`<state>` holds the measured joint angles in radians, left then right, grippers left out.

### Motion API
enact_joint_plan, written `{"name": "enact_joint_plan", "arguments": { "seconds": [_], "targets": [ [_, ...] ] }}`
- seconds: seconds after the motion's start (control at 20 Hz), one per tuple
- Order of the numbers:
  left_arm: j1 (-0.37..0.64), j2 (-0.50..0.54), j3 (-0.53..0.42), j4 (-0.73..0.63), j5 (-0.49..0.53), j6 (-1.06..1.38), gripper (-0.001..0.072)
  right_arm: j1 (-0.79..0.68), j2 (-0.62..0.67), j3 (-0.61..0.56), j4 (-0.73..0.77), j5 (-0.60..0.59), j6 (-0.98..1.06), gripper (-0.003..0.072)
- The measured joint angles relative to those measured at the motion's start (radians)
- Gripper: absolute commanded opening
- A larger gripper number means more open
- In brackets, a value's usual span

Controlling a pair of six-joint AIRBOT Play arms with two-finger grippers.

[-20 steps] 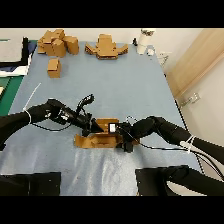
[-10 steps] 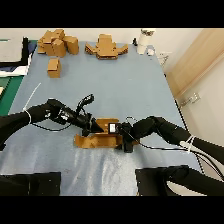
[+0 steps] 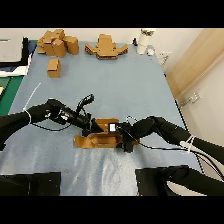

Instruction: Fold the box.

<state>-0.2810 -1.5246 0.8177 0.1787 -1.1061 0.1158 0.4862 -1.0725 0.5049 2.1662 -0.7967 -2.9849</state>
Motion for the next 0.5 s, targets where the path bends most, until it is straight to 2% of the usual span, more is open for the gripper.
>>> {"name": "enact_joint_plan", "arguments": {
  "seconds": [0.2, 0.25, 0.3, 0.35, 0.5],
  "targets": [
    [0.0, 0.0, 0.005, 0.001, -0.005, -0.145, 0.0012, 0.0, 0.0, 0.0, -0.001, -0.001, -0.001, 0.0544],
    [0.003, 0.0, 0.006, 0.002, -0.006, -0.169, 0.0086, 0.0, 0.0, 0.0, -0.001, 0.0, -0.001, 0.0544],
    [0.006, 0.0, 0.008, 0.001, -0.007, -0.19, 0.0447, 0.0, 0.0, 0.0, -0.001, -0.001, -0.001, 0.0544],
    [0.011, 0.002, 0.009, 0.003, -0.006, -0.204, 0.0651, 0.0, 0.0, 0.0, -0.001, -0.001, 0.0, 0.0544],
    [0.036, 0.014, 0.011, 0.002, -0.011, -0.234, 0.0652, 0.0, 0.0, 0.0, -0.001, -0.001, 0.0, 0.0544]
  ]
}}
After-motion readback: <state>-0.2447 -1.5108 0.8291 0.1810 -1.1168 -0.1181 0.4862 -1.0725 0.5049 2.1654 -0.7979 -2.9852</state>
